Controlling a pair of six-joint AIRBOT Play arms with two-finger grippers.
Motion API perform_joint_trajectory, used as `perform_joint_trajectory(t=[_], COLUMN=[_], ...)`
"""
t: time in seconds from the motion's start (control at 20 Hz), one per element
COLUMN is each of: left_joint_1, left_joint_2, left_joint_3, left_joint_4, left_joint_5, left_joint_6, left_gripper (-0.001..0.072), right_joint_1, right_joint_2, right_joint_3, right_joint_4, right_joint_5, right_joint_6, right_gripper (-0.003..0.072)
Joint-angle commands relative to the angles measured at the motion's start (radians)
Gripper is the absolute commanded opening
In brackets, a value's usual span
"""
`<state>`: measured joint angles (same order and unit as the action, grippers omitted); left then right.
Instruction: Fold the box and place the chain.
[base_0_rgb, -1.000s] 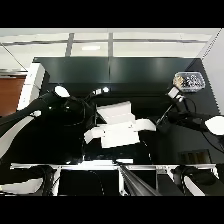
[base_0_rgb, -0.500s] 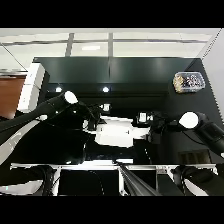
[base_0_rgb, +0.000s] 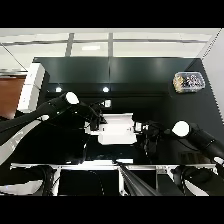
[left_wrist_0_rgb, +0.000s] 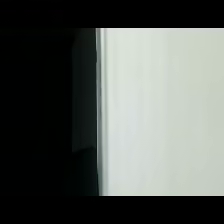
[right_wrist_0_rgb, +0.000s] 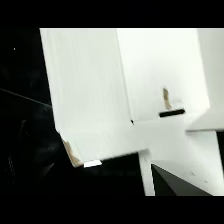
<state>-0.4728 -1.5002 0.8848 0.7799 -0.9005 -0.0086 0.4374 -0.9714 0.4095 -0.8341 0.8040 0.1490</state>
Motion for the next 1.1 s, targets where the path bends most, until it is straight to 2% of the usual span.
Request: perform_joint_trajectory(t=[0.0,0.1,0.2,0.4,0.6,0.95,1.05], left_joint_1=[0.0,-0.001,-0.001,-0.001,-0.002,-0.004,-0.006], left_joint_2=[-0.001,-0.001,-0.001,-0.001,-0.001,0.0,0.0], left_joint_3=[0.0,0.0,0.0,0.0,0.0,0.0,0.0], left_joint_4=[0.005,0.004,0.003,0.003,0.003,0.004,0.004], left_joint_5=[0.002,0.002,0.001,-0.001,-0.001,0.0,0.0], left_joint_6=[-0.026,-0.026,-0.026,-0.026,-0.025,-0.024,-0.013], left_gripper=[0.0025,0.0025,0.0025,0.0025,0.0025,0.0025,0.0024], right_joint_1=[0.059,0.085,0.111,0.107,0.06,-0.023,-0.026], right_joint_2=[-0.002,-0.002,0.0,0.019,0.019,0.006,-0.019], right_joint_3=[-0.037,-0.047,-0.04,0.042,0.132,0.136,0.136], right_joint_4=[0.07,0.192,0.201,0.038,0.037,0.042,0.109], right_joint_5=[-0.133,-0.231,-0.266,-0.24,-0.179,-0.131,-0.126], right_joint_6=[-0.001,-0.001,-0.001,0.0,-0.003,-0.035,-0.105], right_gripper=[0.0694,0.0693,0.0694,0.0694,0.0694,0.0694,0.0694])
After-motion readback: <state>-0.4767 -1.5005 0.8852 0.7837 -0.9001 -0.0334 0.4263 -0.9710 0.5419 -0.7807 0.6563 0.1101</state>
